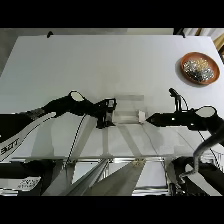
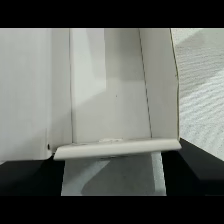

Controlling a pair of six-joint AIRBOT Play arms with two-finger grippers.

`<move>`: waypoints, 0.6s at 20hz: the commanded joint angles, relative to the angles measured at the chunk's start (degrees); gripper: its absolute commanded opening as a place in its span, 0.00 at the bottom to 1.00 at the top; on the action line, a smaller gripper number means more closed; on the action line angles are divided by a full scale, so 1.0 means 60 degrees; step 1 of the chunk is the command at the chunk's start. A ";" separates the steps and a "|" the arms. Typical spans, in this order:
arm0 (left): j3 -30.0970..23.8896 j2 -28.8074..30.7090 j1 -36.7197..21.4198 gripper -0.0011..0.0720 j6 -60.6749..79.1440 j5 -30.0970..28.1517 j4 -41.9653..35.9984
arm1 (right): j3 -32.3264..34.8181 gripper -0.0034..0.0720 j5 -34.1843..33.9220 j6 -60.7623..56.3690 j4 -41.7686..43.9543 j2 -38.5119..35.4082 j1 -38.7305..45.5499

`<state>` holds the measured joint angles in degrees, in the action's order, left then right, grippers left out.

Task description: Fold the box and place the chain.

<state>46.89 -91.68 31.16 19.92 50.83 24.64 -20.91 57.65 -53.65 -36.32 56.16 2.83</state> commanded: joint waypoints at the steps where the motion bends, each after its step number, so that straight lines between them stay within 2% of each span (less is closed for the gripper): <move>1: 0.0004 -0.0004 0.0000 0.30 0.0000 -0.0004 0.0000 | -0.0004 0.41 0.0302 -0.0015 0.0098 -0.0120 0.0004; 2: 0.0004 -0.0004 0.0000 0.30 0.0000 0.0000 0.0000 | -0.0004 0.49 0.0306 -0.0015 0.0120 -0.0153 0.0004; 3: 0.0004 -0.0004 0.0000 0.30 0.0000 0.0000 0.0000 | -0.0007 0.51 0.0299 -0.0011 0.0131 -0.0175 0.0004; 8: 0.0004 -0.0004 0.0000 0.30 0.0000 -0.0004 0.0000 | -0.0033 0.52 0.0069 -0.0047 0.0131 -0.0175 -0.0382; 10: 0.0004 -0.0004 0.0000 0.30 0.0000 0.0000 0.0000 | -0.0055 0.70 -0.0495 -0.0288 0.0131 -0.0175 -0.0758; 12: 0.0004 -0.0004 0.0000 0.30 0.0000 0.0000 0.0000 | -0.0262 0.71 -0.0769 -0.0521 0.0091 -0.0171 -0.1071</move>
<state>46.89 -91.68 31.14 19.90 50.83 24.62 -21.56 56.01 -54.92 -35.55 55.18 -1.21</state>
